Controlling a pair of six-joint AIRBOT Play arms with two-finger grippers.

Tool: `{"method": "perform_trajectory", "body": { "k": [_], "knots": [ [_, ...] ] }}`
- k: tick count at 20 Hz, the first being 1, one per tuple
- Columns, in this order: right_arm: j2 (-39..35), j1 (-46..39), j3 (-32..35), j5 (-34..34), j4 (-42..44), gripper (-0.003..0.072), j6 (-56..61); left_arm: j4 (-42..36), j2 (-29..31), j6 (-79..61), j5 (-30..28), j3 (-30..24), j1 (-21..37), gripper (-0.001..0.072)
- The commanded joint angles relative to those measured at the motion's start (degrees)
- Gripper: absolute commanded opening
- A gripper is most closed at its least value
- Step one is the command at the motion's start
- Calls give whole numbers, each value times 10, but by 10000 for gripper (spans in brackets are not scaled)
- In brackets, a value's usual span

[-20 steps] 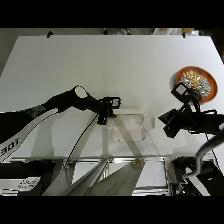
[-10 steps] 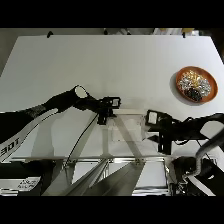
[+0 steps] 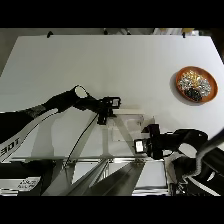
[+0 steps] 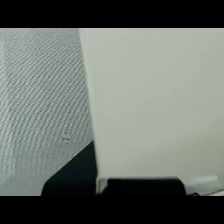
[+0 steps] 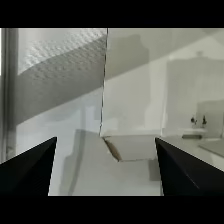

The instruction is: Fold the box and place the chain.

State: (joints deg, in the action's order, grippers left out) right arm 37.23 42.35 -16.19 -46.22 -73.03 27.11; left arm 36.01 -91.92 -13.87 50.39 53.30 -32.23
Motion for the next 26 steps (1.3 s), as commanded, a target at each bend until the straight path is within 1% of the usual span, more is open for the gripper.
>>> {"method": "perform_trajectory", "body": {
  "k": [1,4,7,10,12,15,20,22,25,26],
  "knots": [
    [-1,31,30,86,-17,688,-13,0,0,0,0,0,0,13],
    [5,31,34,117,-17,688,-13,0,0,0,0,0,0,13],
    [31,30,35,155,-28,687,-13,0,0,0,0,0,0,13],
    [32,21,35,169,-28,687,-13,0,0,0,0,0,0,13],
    [22,-3,34,168,-28,687,-13,0,0,0,0,0,0,13],
    [9,-27,18,154,1,687,-15,0,0,0,0,0,0,13],
    [9,-73,-20,136,20,687,-17,0,0,0,0,0,0,13],
    [9,-96,-23,135,33,687,-22,0,0,0,0,0,0,13],
    [10,-128,-23,108,38,687,-24,0,0,0,0,0,0,13],
    [14,-143,-23,97,52,688,-43,0,0,0,0,0,0,13]
  ]
}}
